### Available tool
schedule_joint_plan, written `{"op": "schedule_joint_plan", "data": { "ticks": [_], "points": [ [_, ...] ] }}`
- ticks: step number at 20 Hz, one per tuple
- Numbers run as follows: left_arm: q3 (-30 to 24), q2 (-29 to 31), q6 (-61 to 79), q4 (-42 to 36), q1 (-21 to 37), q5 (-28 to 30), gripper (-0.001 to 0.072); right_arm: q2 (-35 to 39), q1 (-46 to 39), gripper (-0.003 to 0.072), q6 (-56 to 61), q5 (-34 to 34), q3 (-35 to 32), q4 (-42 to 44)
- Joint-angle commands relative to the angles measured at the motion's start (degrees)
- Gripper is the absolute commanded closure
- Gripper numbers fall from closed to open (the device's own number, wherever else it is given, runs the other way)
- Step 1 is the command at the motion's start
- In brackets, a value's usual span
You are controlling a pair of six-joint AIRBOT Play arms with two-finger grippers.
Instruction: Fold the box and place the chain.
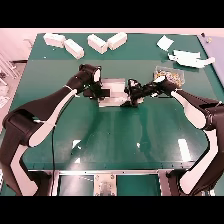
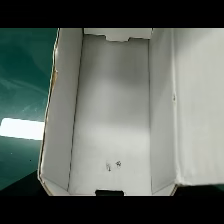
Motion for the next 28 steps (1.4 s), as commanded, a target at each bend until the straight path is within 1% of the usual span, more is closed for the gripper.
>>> {"op": "schedule_joint_plan", "data": {
  "ticks": [1,7,8,9,12,21,22,23,24,28],
  "points": [
    [0.1,0.0,-2.9,0.3,0.0,-1.4,0.0405,0.0,0.0,0.0094,0.0,0.0,0.0,0.0],
    [0.1,0.0,-4.2,0.1,0.0,-0.4,0.0407,0.0,0.0,0.0093,0.0,0.0,0.0,0.0],
    [0.1,0.0,-4.4,0.0,0.0,-0.4,0.0534,0.0,0.0,0.0093,0.0,0.0,0.0,0.0],
    [0.0,0.0,-4.4,0.0,0.0,0.1,0.0677,0.0,0.0,0.0094,0.0,0.0,0.0,0.0],
    [0.0,0.0,-4.1,-0.2,0.0,1.2,0.0682,0.0,0.0,0.0093,0.0,0.0,0.0,0.0],
    [0.1,0.0,-3.9,-0.2,0.0,1.5,0.0688,0.0,0.0,0.0093,0.0,0.0,0.0,0.0],
    [0.1,0.0,-3.9,-0.3,0.0,1.5,0.0529,0.0,0.0,0.0093,0.0,0.0,0.0,0.0],
    [0.3,0.0,-3.9,-0.4,0.0,1.3,0.0238,0.0,0.0,0.0093,0.0,0.0,0.0,0.0],
    [0.7,0.0,-3.7,-0.4,0.0,0.7,0.0131,0.0,0.0,0.0094,0.0,0.0,0.0,0.0],
    [2.2,0.2,-2.1,-0.3,0.1,-1.3,0.0128,0.0,0.0,0.0093,0.0,0.0,0.0,0.0]
  ]
}}
